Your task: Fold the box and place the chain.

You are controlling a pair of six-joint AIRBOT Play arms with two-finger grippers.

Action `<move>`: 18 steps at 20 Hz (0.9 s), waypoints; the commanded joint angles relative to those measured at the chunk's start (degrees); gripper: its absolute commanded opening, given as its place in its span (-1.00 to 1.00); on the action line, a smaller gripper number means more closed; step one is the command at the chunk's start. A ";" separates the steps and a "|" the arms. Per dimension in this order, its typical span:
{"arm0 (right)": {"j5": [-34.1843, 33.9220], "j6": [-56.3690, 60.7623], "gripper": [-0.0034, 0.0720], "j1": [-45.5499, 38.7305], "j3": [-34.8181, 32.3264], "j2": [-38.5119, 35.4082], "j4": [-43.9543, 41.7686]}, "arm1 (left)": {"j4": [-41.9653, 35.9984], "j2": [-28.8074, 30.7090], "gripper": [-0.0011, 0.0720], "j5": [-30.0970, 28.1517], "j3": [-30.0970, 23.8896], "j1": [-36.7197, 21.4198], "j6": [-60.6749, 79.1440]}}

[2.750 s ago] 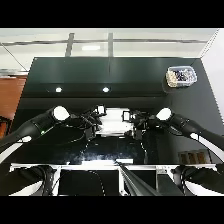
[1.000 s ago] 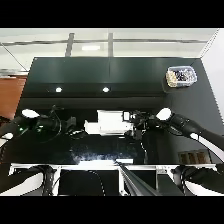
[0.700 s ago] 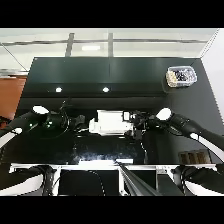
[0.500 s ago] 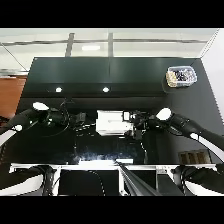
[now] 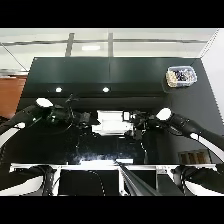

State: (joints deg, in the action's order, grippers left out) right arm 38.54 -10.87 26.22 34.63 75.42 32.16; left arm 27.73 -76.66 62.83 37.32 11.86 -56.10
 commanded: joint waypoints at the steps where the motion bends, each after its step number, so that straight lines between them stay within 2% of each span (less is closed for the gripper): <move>1: 0.00 0.00 -0.30 0.02 -0.02 0.02 0.00 | 4.79 0.00 0.76 -3.48 2.73 4.13 -5.51; 5: 0.00 0.00 -0.30 0.02 -0.02 0.02 0.00 | 11.80 0.31 0.72 -4.35 6.27 8.79 -14.53; 9: 0.00 0.00 -0.30 0.02 -0.02 0.02 0.00 | 18.40 0.31 0.69 -4.33 8.92 10.97 -23.87; 10: 0.00 0.00 -0.30 0.02 -0.02 0.02 0.00 | 19.67 0.31 0.42 -4.33 9.33 11.39 -25.14; 11: 0.00 0.00 -0.30 0.02 -0.02 0.02 0.00 | 20.22 0.31 0.28 -4.50 9.66 11.67 -25.40; 14: 0.00 0.00 -0.30 0.02 -0.02 0.02 0.00 | 20.41 0.31 0.28 -5.38 10.36 12.96 -27.41; 18: 0.00 0.00 -0.30 0.02 -0.02 0.02 0.00 | 26.53 0.28 0.28 -6.25 11.47 15.76 -33.31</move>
